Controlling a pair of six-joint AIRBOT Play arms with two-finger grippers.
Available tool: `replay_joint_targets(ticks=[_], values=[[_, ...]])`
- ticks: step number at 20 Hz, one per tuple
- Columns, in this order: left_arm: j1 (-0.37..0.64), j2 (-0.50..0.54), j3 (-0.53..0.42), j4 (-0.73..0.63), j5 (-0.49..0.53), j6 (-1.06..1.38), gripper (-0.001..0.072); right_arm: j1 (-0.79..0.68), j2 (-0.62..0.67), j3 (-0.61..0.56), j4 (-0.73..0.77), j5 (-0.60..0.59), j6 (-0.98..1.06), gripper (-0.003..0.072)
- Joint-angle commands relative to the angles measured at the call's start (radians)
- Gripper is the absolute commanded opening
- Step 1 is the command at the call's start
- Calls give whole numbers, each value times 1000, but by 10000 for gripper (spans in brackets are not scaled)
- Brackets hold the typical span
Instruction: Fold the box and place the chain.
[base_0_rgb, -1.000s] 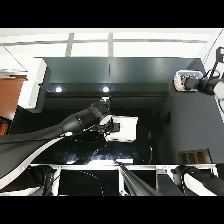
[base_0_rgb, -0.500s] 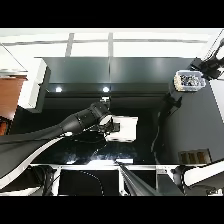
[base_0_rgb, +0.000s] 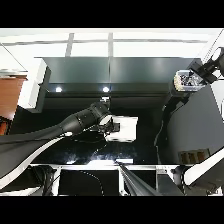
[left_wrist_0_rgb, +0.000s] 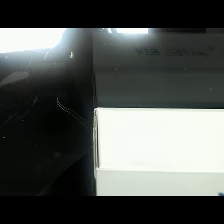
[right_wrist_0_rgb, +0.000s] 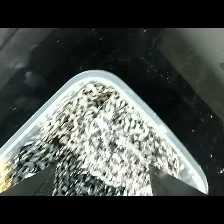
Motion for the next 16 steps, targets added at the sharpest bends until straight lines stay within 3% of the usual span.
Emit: replay_joint_targets(ticks=[1,2,4,6,7,8,16], values=[[0,0,0,0,-1,0,27,-2,-34,8,-9,-20,21,700],[0,0,0,0,-1,0,27,-2,-41,8,-9,-25,29,699],[0,0,0,0,-1,0,27,-2,-50,8,-8,-28,29,558],[0,0,0,0,-1,0,27,-2,-47,9,-5,-29,26,284],[0,0,0,0,-1,0,27,-2,-42,9,-2,-23,6,98],[0,0,0,0,-1,0,27,-2,-34,9,2,-22,-23,43],[0,0,0,0,-1,0,27,-4,164,9,-4,16,-274,40]])
